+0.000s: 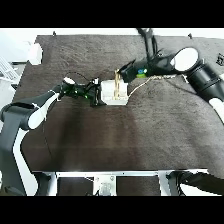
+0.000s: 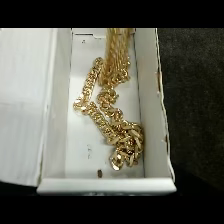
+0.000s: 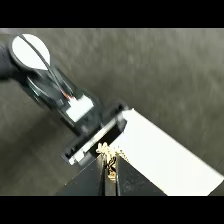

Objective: Fold the box and place the chain.

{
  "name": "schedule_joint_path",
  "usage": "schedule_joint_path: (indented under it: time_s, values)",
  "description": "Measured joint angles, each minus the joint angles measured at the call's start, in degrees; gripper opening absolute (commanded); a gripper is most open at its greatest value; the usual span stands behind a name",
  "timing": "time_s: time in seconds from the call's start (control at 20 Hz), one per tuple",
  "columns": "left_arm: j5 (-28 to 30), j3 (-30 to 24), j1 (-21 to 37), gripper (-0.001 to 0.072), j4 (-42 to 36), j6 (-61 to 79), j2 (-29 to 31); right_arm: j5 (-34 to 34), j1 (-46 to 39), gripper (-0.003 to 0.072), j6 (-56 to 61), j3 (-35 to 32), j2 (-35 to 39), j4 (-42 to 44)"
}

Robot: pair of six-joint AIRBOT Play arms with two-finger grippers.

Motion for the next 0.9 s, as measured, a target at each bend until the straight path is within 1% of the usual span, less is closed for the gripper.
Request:
schedule_joint_path:
  time_s: [0.15,0.4,0.45,0.5,0.55,0.7,0.9]
  values:
    - [0.00,0.00,0.00,0.0416,0.00,0.00,0.00,-4.50,0.00,0.0012,0.07,-5.46,-2.75,0.68]
    - [0.00,0.00,0.00,0.0416,0.00,0.00,0.00,-8.85,0.00,0.0017,0.04,-8.24,-9.14,1.05]
    - [0.00,0.00,0.00,0.0416,0.00,0.00,0.00,-9.35,0.00,0.0098,0.04,-8.37,-9.81,1.05]
    - [0.00,0.00,0.00,0.0416,0.00,0.00,0.00,-9.99,-0.04,0.0342,0.04,-8.41,-10.32,1.14]
    - [0.00,0.00,0.00,0.0416,0.00,0.00,0.00,-10.25,-0.15,0.0475,0.02,-8.28,-10.67,1.14]
    - [0.00,0.00,0.00,0.0416,0.00,0.00,0.00,-10.67,-0.98,0.0469,-0.02,-6.97,-11.28,1.11]
    - [0.00,0.00,0.00,0.0416,0.00,0.00,0.00,-7.50,-3.85,0.0469,-0.09,-4.68,-11.17,0.28]
